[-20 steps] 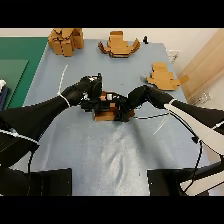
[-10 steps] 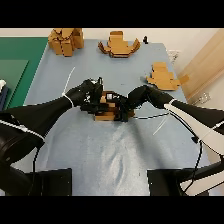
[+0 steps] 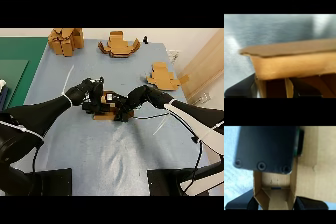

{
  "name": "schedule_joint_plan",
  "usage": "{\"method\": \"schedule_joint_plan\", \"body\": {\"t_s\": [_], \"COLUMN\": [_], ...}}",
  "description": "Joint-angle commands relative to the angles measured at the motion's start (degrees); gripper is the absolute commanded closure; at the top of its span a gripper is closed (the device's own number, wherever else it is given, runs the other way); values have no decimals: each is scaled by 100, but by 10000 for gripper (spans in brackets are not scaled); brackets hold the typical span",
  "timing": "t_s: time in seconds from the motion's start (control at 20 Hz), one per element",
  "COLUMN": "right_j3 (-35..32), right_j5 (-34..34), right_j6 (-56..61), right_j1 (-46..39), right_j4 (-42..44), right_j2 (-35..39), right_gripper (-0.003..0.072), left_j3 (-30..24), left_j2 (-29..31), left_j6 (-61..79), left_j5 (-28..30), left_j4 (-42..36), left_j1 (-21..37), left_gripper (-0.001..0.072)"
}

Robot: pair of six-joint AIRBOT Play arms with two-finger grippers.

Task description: Fold the box.

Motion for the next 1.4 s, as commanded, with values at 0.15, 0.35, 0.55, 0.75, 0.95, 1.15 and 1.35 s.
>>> {"method": "schedule_joint_plan", "body": {"t_s": [0.15, 0.35, 0.55, 0.75, 0.95, 1.15, 1.35], "right_j3": [4, 4, 4, 4, 4, 4, 4], "right_j5": [-7, -7, -7, -4, -52, -48, -46], "right_j6": [24, 24, 26, 26, 26, 24, 24], "right_j1": [-4, -4, -4, -2, 0, 0, 0], "right_j4": [13, -9, -9, -7, -4, -7, -7], "right_j2": [2, 2, 2, 2, 2, 2, 2], "right_gripper": [653, 653, 653, 653, 653, 653, 653], "left_j3": [9, -452, -1325, -1937, -1934, -1928, -1917], "left_j2": [629, 1504, 2310, 1862, 859, 562, 498], "left_j6": [1596, 4339, 8122, 11265, 12688, 13213, 13215], "left_j5": [70, -367, -916, -420, -166, 260, 323], "left_j4": [-684, -1878, -3123, -3195, -4164, -4975, -4990], "left_j1": [446, 1102, 2258, 2758, 2732, 2695, 2555], "left_gripper": [164, 58, 58, 58, 57, 48, 48]}}
